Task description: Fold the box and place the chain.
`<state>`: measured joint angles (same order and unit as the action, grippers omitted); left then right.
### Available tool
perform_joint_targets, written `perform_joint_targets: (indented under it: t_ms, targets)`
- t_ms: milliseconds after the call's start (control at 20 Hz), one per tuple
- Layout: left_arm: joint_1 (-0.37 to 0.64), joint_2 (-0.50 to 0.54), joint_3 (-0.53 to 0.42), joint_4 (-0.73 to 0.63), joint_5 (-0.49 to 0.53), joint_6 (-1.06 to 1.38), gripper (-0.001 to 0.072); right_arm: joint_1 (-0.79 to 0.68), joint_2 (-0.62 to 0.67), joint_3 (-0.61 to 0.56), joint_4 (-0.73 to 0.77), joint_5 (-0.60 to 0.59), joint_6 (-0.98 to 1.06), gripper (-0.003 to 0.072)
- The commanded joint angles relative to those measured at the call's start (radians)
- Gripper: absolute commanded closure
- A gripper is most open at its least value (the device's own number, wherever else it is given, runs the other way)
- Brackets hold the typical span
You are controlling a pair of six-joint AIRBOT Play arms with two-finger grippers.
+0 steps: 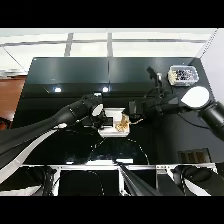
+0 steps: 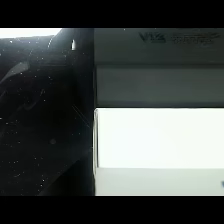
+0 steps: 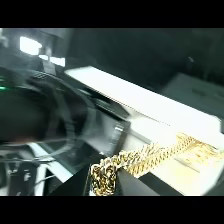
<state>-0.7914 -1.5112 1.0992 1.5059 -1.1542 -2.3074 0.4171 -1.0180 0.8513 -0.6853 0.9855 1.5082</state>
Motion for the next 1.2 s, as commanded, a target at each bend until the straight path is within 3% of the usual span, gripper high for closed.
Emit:
perform_joint_targets:
  t_ms: [0,200,400,450,500,700,900,1150]
  targets:
    - [0.001,0.0,0.001,0.0,0.001,0.0,0.0682,-0.002,-0.001,-0.072,-0.006,-0.043,0.002,0.0252]
    - [0.001,0.0,0.001,0.0,0.001,0.0,0.0681,-0.152,0.0,-0.038,-0.126,0.028,-0.066,0.0231]
    - [0.001,0.0,0.001,0.0,0.0,0.0,0.0682,-0.262,-0.002,-0.058,-0.582,-0.143,-0.07,0.0228]
    - [0.001,0.0,0.001,0.0,0.0,0.0,0.0682,-0.262,-0.01,-0.066,-0.678,-0.204,-0.008,0.0083]
    - [0.001,0.0,0.001,0.0,0.001,0.0,0.0682,-0.262,-0.03,-0.067,-0.722,-0.243,0.024,-0.0006]
    - [0.001,0.0,0.001,0.0,0.001,0.0,0.0682,-0.263,-0.191,-0.064,-0.921,-0.372,0.345,-0.0005]
    - [0.001,0.0,0.001,0.0,0.0,0.0,0.0682,-0.259,-0.338,-0.029,-0.958,-0.431,0.451,-0.0004]
    - [0.001,0.0,0.001,0.0,0.001,0.0,0.0682,-0.261,-0.387,-0.014,-0.971,-0.462,0.452,-0.0003]
